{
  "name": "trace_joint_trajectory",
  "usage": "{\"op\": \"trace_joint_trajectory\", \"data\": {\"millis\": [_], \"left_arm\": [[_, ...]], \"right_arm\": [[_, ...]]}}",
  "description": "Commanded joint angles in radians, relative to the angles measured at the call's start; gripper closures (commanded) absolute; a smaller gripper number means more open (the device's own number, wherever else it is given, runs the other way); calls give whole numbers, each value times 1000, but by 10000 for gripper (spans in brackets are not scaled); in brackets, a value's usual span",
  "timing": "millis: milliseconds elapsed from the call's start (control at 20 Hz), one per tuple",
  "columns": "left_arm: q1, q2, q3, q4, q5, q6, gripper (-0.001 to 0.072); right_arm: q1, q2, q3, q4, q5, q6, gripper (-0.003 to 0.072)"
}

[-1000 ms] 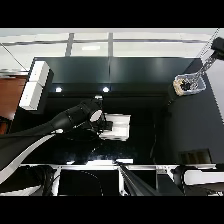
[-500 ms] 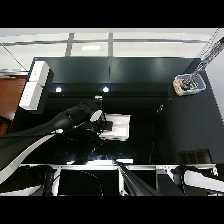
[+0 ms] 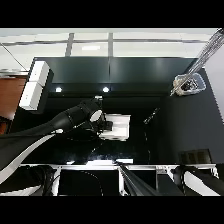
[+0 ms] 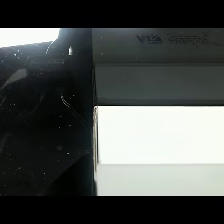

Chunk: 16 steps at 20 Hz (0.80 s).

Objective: Fold the box and place the chain.

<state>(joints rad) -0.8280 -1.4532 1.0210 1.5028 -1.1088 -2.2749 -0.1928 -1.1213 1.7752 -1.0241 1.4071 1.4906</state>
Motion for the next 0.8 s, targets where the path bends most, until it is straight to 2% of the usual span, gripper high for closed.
{"op": "trace_joint_trajectory", "data": {"millis": [0, 150, 300, 400, 550, 750], "left_arm": [[1, 0, 0, 0, 0, 0, 684], [1, 0, 0, 0, 0, 0, 683], [1, 0, 0, 0, 0, 0, 684], [1, 0, 0, 1, 1, 0, 683], [1, 0, 0, 1, 1, 0, 683], [1, 0, 0, 1, 0, 0, 684]], "right_arm": [[121, 101, -110, 19, 31, -47, 683], [252, 158, -196, 18, 56, -64, 684], [355, 164, -207, 22, 135, -43, 684], [422, 163, -207, 26, 144, -38, 684], [470, 163, -207, 52, 187, -28, 684], [508, 163, -207, 167, 209, -28, 684]]}}
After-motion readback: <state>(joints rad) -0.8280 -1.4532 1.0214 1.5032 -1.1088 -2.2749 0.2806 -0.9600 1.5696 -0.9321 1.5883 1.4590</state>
